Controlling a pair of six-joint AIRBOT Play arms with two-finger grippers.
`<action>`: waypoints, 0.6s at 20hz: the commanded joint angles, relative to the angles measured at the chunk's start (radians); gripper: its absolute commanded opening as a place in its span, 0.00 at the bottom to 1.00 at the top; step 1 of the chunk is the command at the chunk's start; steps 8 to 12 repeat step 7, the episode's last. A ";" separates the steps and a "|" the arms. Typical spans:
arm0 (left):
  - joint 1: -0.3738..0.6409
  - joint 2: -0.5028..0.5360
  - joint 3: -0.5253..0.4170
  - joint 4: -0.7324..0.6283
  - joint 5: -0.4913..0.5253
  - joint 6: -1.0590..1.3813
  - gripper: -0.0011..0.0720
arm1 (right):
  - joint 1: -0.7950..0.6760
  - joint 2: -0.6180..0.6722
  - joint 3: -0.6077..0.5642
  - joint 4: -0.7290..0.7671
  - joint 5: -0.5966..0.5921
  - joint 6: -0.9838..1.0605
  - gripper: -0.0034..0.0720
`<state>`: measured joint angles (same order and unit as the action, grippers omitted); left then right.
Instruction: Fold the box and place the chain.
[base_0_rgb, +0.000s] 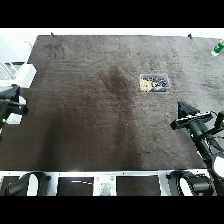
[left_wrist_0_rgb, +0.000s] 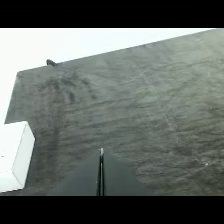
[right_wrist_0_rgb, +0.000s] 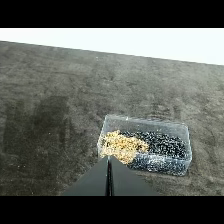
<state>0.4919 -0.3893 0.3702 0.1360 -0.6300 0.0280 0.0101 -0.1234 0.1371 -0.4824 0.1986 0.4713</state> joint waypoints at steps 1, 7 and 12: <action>-0.074 0.083 -0.095 -0.024 0.001 -0.031 0.03 | 0.000 0.000 0.000 0.000 0.000 0.000 0.06; -0.338 0.083 -0.119 -0.025 0.130 -0.088 0.03 | 0.000 0.000 0.000 0.000 0.000 0.000 0.06; -0.338 0.083 -0.119 -0.025 0.130 -0.088 0.03 | 0.000 0.000 0.000 0.000 0.000 0.000 0.06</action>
